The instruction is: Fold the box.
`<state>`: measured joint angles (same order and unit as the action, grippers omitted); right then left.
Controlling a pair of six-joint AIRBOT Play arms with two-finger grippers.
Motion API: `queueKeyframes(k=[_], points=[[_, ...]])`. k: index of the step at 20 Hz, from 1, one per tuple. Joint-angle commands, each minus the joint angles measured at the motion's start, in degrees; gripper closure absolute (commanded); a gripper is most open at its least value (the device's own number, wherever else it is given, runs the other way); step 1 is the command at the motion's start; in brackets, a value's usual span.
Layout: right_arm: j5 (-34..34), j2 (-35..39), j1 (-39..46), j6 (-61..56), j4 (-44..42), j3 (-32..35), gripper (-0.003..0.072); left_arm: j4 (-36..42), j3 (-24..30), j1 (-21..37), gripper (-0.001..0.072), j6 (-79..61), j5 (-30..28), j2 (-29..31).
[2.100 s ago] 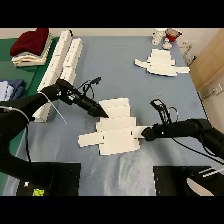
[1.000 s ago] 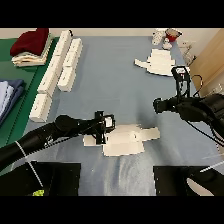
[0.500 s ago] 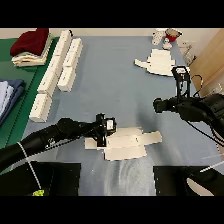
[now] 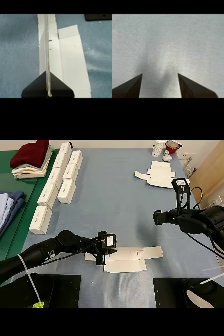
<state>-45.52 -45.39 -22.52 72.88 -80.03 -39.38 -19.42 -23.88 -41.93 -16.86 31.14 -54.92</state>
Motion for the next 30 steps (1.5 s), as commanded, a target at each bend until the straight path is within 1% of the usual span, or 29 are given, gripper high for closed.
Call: queueKeyframes(k=[1, 3, 7, 11, 15, 20, 25, 30], points=[[-0.2, -0.02, 0.02, -0.02, -0.87, -0.04, 0.0012, 0.07, -0.48, 0.24, 0.0698, -0.02, 0.46, 0.11], [-0.55, -0.02, 0.02, -0.02, -1.01, -0.02, 0.0012, 0.07, -2.05, 1.68, 0.0698, 0.0, 1.81, 0.11], [-0.98, -0.02, 0.02, -0.02, -1.2, 0.07, 0.0012, 0.07, -5.38, 6.08, 0.0697, 0.0, 8.66, 0.09], [-1.01, -0.02, 0.02, -0.02, -1.22, 0.07, 0.0013, -0.09, -5.4, 7.02, 0.0698, 0.5, 9.11, -0.83], [-1.01, -0.02, 0.0, 0.0, -1.92, 0.07, 0.0013, -1.2, -5.27, 7.02, 0.0697, 4.87, 9.07, -3.06], [-1.22, -0.02, 0.0, 0.0, -2.95, 0.07, 0.0013, -1.4, -5.27, 7.02, 0.0697, 4.94, 10.47, -6.03], [-3.32, -0.02, 0.02, 0.0, -2.99, 0.07, 0.0013, -1.4, -5.27, 7.02, 0.0697, 4.94, 11.13, -6.56], [-6.86, -0.02, 0.0, 0.0, -4.76, 0.07, 0.0015, -1.4, -5.27, 7.02, 0.0697, 4.94, 15.58, -6.56]])
